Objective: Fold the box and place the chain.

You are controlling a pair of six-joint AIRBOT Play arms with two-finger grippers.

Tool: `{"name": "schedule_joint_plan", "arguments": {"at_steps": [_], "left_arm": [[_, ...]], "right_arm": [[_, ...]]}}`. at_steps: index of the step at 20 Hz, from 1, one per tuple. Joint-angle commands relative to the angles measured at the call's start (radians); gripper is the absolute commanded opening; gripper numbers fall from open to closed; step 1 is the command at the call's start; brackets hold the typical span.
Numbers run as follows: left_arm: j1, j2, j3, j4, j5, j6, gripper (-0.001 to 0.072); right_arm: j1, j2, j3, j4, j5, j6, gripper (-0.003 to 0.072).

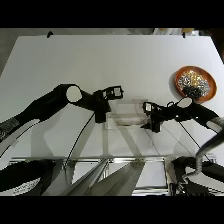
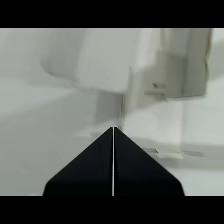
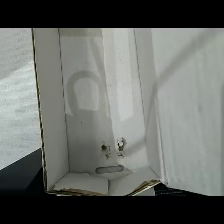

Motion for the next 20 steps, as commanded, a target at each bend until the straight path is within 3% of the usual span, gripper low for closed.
{"name": "schedule_joint_plan", "arguments": {"at_steps": [1,3,7,8,13,20], "left_arm": [[0.015,0.004,-0.064,-0.006,-0.074,0.153,0.001],[0.015,-0.006,-0.092,-0.057,-0.029,0.224,0.0046],[0.014,-0.027,-0.099,-0.062,0.064,0.24,0.0274],[0.013,-0.031,-0.1,-0.063,0.084,0.254,0.0288],[-0.001,-0.059,-0.1,-0.076,0.136,0.398,0.0292],[-0.069,-0.097,-0.099,-0.192,0.16,0.401,0.0263]], "right_arm": [[0.0,0.0,0.0,0.001,0.0,0.003,0.0357],[0.0,0.0,0.0,0.001,0.0,0.003,0.0357],[0.0,0.0,0.0,0.001,0.0,0.003,0.0357],[0.0,0.0,0.0,0.001,0.0,0.003,0.0357],[0.0,0.0,0.0,0.001,0.0,0.003,0.0357],[0.0,0.0,0.0,0.001,0.0,0.003,0.0357]]}}
